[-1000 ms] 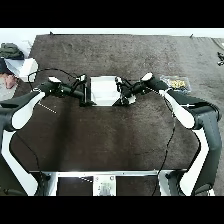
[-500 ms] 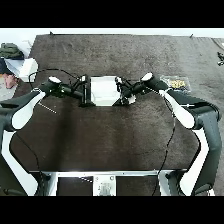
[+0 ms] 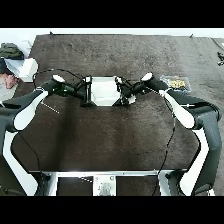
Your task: Fold the box and place the chain.
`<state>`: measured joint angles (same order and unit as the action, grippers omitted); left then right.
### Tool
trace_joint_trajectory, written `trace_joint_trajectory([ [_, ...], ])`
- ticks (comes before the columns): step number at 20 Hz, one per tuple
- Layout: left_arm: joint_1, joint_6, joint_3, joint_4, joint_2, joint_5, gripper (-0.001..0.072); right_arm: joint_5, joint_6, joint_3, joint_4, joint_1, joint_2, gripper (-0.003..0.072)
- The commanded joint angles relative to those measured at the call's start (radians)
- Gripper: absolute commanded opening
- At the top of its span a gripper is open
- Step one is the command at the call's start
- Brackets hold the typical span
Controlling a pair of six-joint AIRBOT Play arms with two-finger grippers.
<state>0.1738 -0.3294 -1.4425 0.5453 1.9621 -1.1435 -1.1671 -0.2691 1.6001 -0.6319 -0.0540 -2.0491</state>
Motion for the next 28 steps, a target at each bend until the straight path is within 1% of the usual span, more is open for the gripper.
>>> trace_joint_trajectory([
  [1, 0.002, 0.016, -0.001, 0.005, 0.001, -0.001, 0.0713, 0.0, 0.001, 0.0, 0.0, -0.001, 0.0, 0.0281],
  [8, 0.002, 0.019, -0.001, 0.01, 0.0, 0.002, 0.0711, 0.0, 0.001, 0.0, 0.0, -0.001, 0.0, 0.028],
  [9, 0.002, 0.025, -0.001, 0.013, 0.0, 0.001, 0.0703, 0.0, 0.001, 0.0, 0.0, -0.001, 0.0, 0.0281],
  [16, 0.002, 0.063, -0.001, 0.036, 0.002, -0.02, 0.0705, 0.0, 0.001, 0.0, 0.0, -0.001, 0.0, 0.028],
  [19, 0.002, 0.058, -0.001, 0.014, 0.002, 0.003, 0.0705, 0.0, 0.001, 0.0, 0.0, -0.001, 0.0, 0.028],
  [27, 0.003, 0.06, -0.001, 0.016, 0.002, 0.001, 0.0702, 0.0, 0.001, 0.0, 0.0, -0.001, 0.0, 0.028],
  [28, 0.006, 0.06, -0.001, 0.023, 0.002, 0.001, 0.0681, 0.0, 0.001, 0.0, 0.0, -0.001, 0.0, 0.0281],
])
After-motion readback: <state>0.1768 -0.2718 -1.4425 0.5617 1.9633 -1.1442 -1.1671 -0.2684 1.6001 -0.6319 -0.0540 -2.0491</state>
